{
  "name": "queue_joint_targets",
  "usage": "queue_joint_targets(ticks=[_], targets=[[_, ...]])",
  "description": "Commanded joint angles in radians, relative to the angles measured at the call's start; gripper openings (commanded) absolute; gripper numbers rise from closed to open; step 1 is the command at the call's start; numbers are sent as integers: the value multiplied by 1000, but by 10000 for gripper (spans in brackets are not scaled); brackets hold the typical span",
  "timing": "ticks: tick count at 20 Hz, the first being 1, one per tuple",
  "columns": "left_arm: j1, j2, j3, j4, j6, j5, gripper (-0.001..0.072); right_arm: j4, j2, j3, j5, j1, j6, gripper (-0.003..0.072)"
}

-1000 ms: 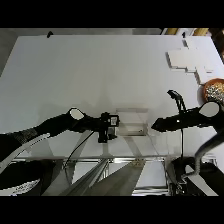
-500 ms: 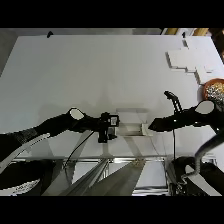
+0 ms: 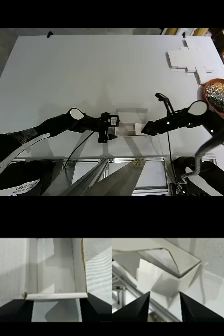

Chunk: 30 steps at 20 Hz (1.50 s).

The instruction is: Fold the box and place the chain.

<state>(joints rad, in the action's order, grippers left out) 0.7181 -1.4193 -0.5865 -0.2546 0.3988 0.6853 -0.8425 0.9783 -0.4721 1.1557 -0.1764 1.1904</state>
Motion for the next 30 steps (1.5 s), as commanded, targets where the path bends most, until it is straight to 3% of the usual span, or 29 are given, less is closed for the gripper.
queue_joint_targets(ticks=[1,7,16,20,21,24,25,29,30], targets=[[0,0,0,0,0,0,331,-84,1,-10,-177,-146,204,400],[0,0,0,0,0,0,331,-399,20,-96,-174,-266,628,399],[0,0,0,0,0,0,331,-544,142,-129,-197,-444,995,395],[0,0,0,0,0,0,331,-607,177,-180,-154,-476,1067,360],[0,0,0,0,0,0,331,-613,190,-195,-143,-482,1073,317],[0,0,0,0,0,0,331,-617,223,-215,-123,-512,1120,313],[0,0,0,0,0,-1,331,-617,225,-215,-123,-521,1120,291],[0,0,0,0,0,0,331,-618,225,-215,-113,-529,1118,43],[0,0,0,0,0,0,331,-618,225,-215,-107,-529,1116,17]])
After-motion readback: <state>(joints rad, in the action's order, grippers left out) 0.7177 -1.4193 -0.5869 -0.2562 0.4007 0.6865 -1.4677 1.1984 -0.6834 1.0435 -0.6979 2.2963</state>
